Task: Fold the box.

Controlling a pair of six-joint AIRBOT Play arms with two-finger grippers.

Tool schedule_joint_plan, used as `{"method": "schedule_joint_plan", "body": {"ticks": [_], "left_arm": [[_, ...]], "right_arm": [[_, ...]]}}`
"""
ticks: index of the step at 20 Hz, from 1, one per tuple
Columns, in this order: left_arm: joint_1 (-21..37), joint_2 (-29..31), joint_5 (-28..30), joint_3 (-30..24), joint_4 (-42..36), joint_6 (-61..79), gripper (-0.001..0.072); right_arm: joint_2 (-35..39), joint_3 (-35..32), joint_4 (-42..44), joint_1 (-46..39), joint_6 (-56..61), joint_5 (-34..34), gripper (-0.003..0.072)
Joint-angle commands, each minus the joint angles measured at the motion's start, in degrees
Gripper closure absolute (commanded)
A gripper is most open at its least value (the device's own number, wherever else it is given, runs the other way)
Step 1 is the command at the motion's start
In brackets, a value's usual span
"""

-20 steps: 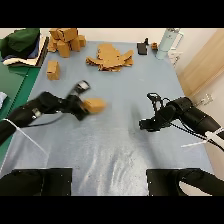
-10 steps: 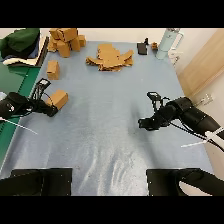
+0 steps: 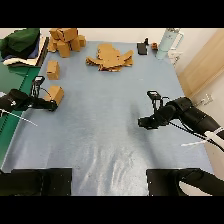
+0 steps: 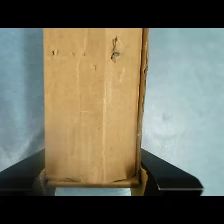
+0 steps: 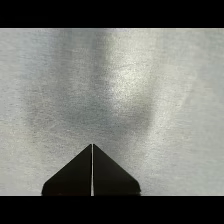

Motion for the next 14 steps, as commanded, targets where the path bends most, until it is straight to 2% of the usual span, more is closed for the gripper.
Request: {"method": "schedule_joint_plan", "body": {"ticks": [1, 3, 7, 9, 14], "left_arm": [[0.5, -2.0, 2.9, 4.7, 0.8, -7.8, 0.0117], [1.2, -4.6, 1.2, 8.6, 3.5, -11.2, 0.0117], [1.4, -12.0, -6.2, 18.7, 13.8, -20.6, 0.0116], [1.3, -13.5, -8.2, 22.4, 14.1, -20.8, 0.0116], [1.1, -13.6, -8.6, 27.1, 14.7, -20.9, 0.0116]], "right_arm": [[0.0, 0.0, 0.0, 0.0, 0.0, 0.1, 0.0672], [0.0, 0.0, 0.0, 0.0, 0.0, 0.1, 0.0672], [0.0, 0.0, 0.0, 0.0, 0.0, 0.1, 0.0672], [0.0, 0.0, 0.0, 0.0, 0.0, 0.1, 0.0672], [0.0, 0.0, 0.0, 0.0, 0.0, 0.3, 0.0673]]}}
